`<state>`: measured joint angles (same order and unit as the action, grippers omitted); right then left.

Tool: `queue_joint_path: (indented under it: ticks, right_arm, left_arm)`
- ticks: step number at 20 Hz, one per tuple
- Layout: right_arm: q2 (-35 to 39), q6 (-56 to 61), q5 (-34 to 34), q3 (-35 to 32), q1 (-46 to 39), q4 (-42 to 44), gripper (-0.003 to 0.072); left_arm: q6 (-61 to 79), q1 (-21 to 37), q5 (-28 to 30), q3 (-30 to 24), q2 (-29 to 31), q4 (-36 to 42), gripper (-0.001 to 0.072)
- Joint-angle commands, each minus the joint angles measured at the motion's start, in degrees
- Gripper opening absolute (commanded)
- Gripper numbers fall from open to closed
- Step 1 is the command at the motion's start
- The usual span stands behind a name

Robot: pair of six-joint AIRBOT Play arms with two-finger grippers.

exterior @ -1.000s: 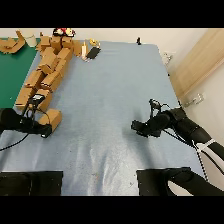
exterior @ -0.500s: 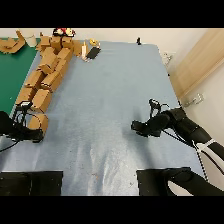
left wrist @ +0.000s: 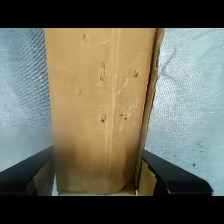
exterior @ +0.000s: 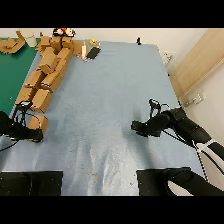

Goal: Fold the box.

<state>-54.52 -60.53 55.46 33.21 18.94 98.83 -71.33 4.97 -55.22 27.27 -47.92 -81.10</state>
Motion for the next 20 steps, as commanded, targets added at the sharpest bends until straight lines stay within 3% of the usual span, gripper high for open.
queue_joint_path:
  ticks: [1,3,4,5,6,11,15,20]
  right_arm:
    - [0.0,0.0,0.0,0.0,0.0,0.0,0.0002]
    - [0.0,0.0,0.0,0.0,0.0,0.0,0.0003]
    - [0.0,0.0,0.0,0.0,0.0,0.0,0.0003]
    - [0.0,0.0,0.0,0.0,0.0,0.0,0.0003]
    - [0.0,0.0,0.0,0.0,0.0,0.0,0.0003]
    - [0.0,0.0,0.0,0.0,0.0,0.0,0.0003]
    - [0.0,0.0,0.0,0.0,0.0,0.0,0.0003]
    - [0.0,0.0,0.0,0.0,0.0,0.0,0.0003]
  left_arm:
    - [3.0,0.0,2.3,0.1,-1.5,3.6,0.072]
    - [2.9,0.0,2.7,0.3,-2.8,3.8,0.072]
    - [2.9,0.0,2.7,0.3,-3.2,3.8,0.0658]
    - [3.0,0.0,2.8,0.3,-3.1,3.7,0.0512]
    - [3.0,0.0,2.8,0.3,-3.1,3.7,0.0428]
    - [0.1,0.1,1.6,0.3,-2.3,-2.5,0.0421]
    - [-2.9,0.4,1.5,0.3,1.6,-8.0,0.0422]
    - [-2.7,6.2,1.9,0.7,1.9,-8.5,0.0422]
